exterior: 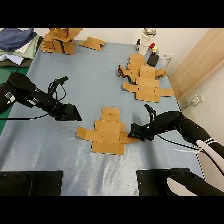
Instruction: Fold the box.
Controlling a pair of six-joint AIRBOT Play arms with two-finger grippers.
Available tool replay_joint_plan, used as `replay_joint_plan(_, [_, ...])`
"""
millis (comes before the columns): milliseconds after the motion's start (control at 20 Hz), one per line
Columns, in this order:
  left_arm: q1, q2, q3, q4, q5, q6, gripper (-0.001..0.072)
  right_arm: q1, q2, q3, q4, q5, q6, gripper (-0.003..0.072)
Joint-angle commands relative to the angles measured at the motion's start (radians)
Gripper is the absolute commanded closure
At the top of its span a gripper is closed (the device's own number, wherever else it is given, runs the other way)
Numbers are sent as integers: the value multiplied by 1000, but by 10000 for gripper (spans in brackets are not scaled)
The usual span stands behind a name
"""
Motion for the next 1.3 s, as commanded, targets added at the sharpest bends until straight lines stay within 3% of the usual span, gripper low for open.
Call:
replay_joint_plan(0, [37,-5,-10,2,-9,14,203,8,-2,-5,46,19,-63,679])
replay_joint_plan(150, [62,-41,-10,-3,-10,10,203,63,-1,-6,80,27,-183,685])
replay_joint_plan(300, [72,-117,-11,-19,-32,13,203,216,30,-37,44,141,-246,687])
replay_joint_plan(550, [75,-205,-42,-19,11,31,203,457,142,-60,-174,329,-68,689])
replay_joint_plan(650, [76,-230,-46,-21,28,37,203,503,155,-60,-255,325,-4,689])
replay_joint_plan(800, [67,-280,-46,-29,37,57,203,547,154,-60,-263,328,5,688])
replay_joint_plan(1000, [34,-352,-45,-192,49,178,203,550,155,-60,-261,327,18,689])
replay_joint_plan(1250, [-12,-424,-45,-299,50,269,206,550,154,-60,-261,325,25,688])
